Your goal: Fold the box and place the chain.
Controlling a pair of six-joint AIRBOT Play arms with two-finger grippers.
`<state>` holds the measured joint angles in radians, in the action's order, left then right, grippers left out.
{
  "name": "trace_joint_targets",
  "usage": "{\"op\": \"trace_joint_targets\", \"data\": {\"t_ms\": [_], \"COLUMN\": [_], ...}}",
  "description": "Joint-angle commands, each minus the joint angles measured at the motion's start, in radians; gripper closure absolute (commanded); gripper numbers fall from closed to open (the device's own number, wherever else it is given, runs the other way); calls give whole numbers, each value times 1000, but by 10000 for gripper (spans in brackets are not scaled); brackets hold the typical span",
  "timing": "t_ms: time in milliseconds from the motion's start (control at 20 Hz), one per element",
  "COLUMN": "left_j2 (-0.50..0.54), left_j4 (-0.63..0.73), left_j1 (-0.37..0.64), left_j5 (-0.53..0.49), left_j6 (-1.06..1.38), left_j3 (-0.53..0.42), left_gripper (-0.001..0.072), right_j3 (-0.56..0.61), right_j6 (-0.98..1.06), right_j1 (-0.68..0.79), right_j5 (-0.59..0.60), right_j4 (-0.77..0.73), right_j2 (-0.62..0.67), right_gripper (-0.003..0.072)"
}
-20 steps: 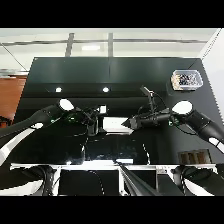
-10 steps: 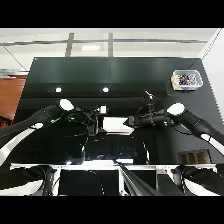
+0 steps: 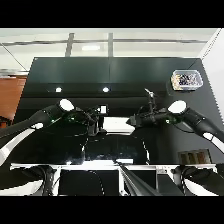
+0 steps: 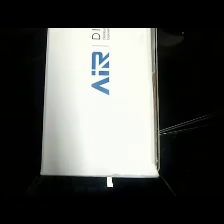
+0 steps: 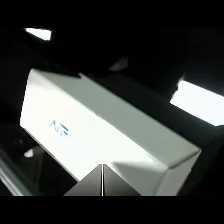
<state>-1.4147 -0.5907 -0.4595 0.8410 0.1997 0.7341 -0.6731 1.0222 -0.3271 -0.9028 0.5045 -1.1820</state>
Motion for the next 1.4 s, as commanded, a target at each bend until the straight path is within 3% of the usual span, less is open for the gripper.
{"op": "trace_joint_targets", "data": {"t_ms": [0,100,200,450,600,850,1100,1350], "left_j2": [0,2,15,158,198,106,-44,-85], "left_j4": [-2,-2,-8,-168,-143,-145,-176,-187], "left_j1": [0,0,1,6,-49,-201,-205,-209], "left_j5": [2,0,8,40,61,-3,84,113], "left_j6": [2,2,-1,-132,-190,-290,-469,-478], "left_j3": [1,1,10,23,62,195,318,328], "left_gripper": [356,320,-9,-9,-7,-1,-2,-2], "right_j3": [-108,-161,-163,-161,-137,-108,-108,-108], "right_j6": [14,32,55,198,204,204,203,201], "right_j1": [58,126,193,310,325,325,325,325], "right_j5": [-147,-183,-198,-314,-262,-208,-206,-197], "right_j4": [52,99,130,424,428,394,394,395], "right_j2": [105,207,297,425,428,427,427,427], "right_gripper": [673,673,672,672,672,673,672,672]}}
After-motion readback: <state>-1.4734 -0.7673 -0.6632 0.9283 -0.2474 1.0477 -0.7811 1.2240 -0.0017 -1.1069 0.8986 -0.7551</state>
